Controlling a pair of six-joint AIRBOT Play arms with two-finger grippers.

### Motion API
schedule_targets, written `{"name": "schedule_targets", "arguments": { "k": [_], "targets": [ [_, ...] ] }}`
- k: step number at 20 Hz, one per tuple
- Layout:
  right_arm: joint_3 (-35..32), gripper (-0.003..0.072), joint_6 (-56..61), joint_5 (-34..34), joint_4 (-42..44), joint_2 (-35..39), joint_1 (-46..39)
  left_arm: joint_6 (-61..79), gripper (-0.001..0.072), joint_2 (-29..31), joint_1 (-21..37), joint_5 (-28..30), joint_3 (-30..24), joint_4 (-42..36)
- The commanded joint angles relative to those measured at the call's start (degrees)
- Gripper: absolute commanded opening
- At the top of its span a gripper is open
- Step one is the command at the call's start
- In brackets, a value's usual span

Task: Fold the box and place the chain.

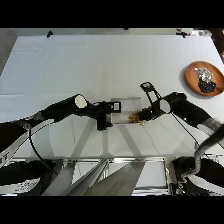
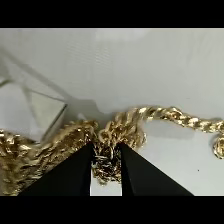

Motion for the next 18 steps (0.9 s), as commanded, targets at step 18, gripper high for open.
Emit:
{"name": "schedule_targets", "arguments": {
  "k": [18],
  "targets": [
    [0.09, 0.0014, 8.22, -10.10, 1.75, 19.58, 17.75, 0.02, 0.0435, 0.04, 0.02, 0.00, 0.00, 0.00]
  ]
}}
